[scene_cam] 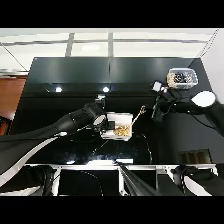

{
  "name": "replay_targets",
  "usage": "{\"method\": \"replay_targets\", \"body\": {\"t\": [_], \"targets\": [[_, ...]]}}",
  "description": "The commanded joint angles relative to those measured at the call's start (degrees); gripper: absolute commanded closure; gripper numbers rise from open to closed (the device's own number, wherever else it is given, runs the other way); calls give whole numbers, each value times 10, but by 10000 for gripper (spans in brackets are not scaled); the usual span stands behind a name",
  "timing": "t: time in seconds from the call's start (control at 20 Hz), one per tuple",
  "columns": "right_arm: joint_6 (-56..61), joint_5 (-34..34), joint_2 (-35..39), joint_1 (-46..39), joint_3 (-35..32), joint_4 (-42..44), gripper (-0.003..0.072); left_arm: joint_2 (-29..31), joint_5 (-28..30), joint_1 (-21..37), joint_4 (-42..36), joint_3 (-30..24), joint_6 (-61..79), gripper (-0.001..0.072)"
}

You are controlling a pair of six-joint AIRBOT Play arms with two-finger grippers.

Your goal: Fold the box and place the chain.

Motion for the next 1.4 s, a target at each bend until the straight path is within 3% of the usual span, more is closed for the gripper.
{"method": "replay_targets", "body": {"t": [0.0,0.2,0.4,0.55,0.75,0.95,1.2,1.25,1.3,1.35], "targets": [[147,73,106,0,0,1,628,0,0,0,0,0,0,678],[285,188,164,0,24,18,628,0,0,0,0,0,0,678],[367,281,164,3,37,142,628,0,0,0,0,0,0,678],[370,229,163,38,37,204,628,0,0,0,0,0,0,678],[370,136,124,116,37,189,628,0,3,0,0,0,0,678],[403,131,62,142,37,90,628,0,4,0,0,0,0,678],[411,126,-2,152,30,85,626,0,4,0,-1,0,0,679],[412,121,-5,152,30,85,592,0,4,0,-1,0,0,678],[414,117,-4,151,30,84,407,0,4,0,-1,0,0,678],[414,122,-4,145,31,84,299,0,5,0,-1,0,0,678]]}}
